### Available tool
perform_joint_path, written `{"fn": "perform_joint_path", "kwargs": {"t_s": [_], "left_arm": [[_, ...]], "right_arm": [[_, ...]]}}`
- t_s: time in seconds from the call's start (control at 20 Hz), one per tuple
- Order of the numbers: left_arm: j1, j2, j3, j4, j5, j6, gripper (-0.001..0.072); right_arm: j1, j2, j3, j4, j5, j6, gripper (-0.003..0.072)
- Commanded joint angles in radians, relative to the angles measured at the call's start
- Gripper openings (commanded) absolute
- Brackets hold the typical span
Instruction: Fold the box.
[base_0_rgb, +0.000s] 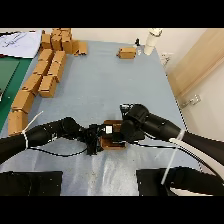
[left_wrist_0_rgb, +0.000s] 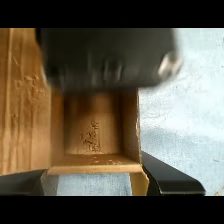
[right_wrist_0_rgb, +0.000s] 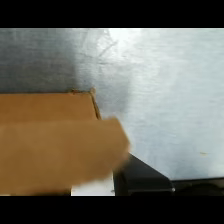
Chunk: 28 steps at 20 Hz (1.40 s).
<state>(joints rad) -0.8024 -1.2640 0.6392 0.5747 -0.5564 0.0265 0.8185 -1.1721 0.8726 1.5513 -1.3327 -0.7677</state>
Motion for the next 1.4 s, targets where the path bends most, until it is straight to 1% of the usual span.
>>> {"fn": "perform_joint_path", "kwargs": {"t_s": [0.0,0.1,0.15,0.2,0.25,0.4,0.45,0.5,0.55,0.6,0.65,0.7,0.75,0.8,0.85,0.9,0.95,1.0,1.05,1.15,1.25,1.35], "left_arm": [[0.0,0.0,0.0,0.002,-0.001,-0.001,0.0512],[0.0,-0.002,0.0,0.002,-0.001,-0.001,0.0512],[0.0,-0.005,-0.001,0.001,-0.001,-0.001,0.0512],[0.0,-0.01,-0.002,0.001,-0.001,-0.001,0.0513],[0.0,-0.014,-0.008,0.0,0.003,-0.001,0.0512],[0.0,-0.016,-0.028,-0.01,0.005,-0.001,0.0512],[0.0,-0.015,-0.028,-0.019,0.008,0.0,0.0513],[0.0,-0.015,-0.028,-0.023,0.008,0.0,0.0512],[0.0,-0.015,-0.028,-0.022,0.007,0.0,0.0512],[0.0,-0.015,-0.028,-0.022,0.008,0.0,0.0513],[0.0,-0.015,-0.028,-0.022,0.008,0.0,0.0512],[0.0,-0.015,-0.028,-0.022,0.008,0.0,0.0513],[0.0,-0.015,-0.028,-0.022,0.008,0.0,0.0513],[0.0,-0.015,-0.028,-0.021,0.008,0.0,0.0513],[0.0,-0.015,-0.028,-0.021,0.008,0.0,0.0512],[0.0,-0.015,-0.027,-0.021,0.008,0.0,0.0512],[0.0,-0.015,-0.027,-0.021,0.007,0.0,0.0512],[0.0,-0.015,-0.027,-0.021,0.007,0.0,0.0512],[0.0,-0.015,-0.027,-0.021,0.007,0.0,0.0512],[0.0,-0.015,-0.027,-0.021,0.007,0.0,0.0513],[0.0,-0.015,-0.027,-0.021,0.007,0.0,0.0512],[0.0,-0.015,-0.027,-0.021,0.007,0.0,0.0513]], "right_arm": [[-0.002,0.095,0.003,-0.011,-0.064,0.005,0.0355],[-0.003,0.165,0.003,-0.016,-0.089,0.019,0.0352],[-0.003,0.19,0.003,-0.035,-0.121,0.025,0.0315],[-0.008,0.208,0.002,-0.058,-0.153,0.027,0.026],[-0.021,0.224,0.0,-0.073,-0.175,0.026,0.026],[-0.1,0.245,0.0,-0.076,-0.174,-0.002,0.0258],[-0.133,0.243,-0.002,-0.075,-0.17,-0.024,0.0163],[-0.169,0.243,-0.01,-0.075,-0.153,-0.043,0.0115],[-0.207,0.243,-0.024,-0.07,-0.121,-0.062,0.0049],[-0.254,0.242,-0.042,-0.052,-0.074,-0.097,0.0002],[-0.306,0.237,-0.06,-0.014,-0.014,-0.137,0.0002],[-0.378,0.224,-0.079,0.069,0.062,-0.2,0.0001],[-0.454,0.202,-0.095,0.182,0.146,-0.283,0.0001],[-0.537,0.166,-0.111,0.352,0.23,-0.428,0.0001],[-0.604,0.117,-0.117,0.535,0.285,-0.565,0.0001],[-0.661,0.05,-0.115,0.721,0.314,-0.727,0.0001],[-0.697,-0.015,-0.113,0.872,0.326,-0.872,0.0001],[-0.716,-0.086,-0.103,0.991,0.32,-1.008,0.0001],[-0.721,-0.144,-0.086,1.054,0.297,-1.12,0.0001],[-0.718,-0.23,-0.05,1.101,0.22,-1.266,0.0001],[-0.706,-0.258,-0.043,1.167,0.062,-1.419,0.0001],[-0.686,-0.245,-0.049,1.167,-0.047,-1.478,0.0001]]}}
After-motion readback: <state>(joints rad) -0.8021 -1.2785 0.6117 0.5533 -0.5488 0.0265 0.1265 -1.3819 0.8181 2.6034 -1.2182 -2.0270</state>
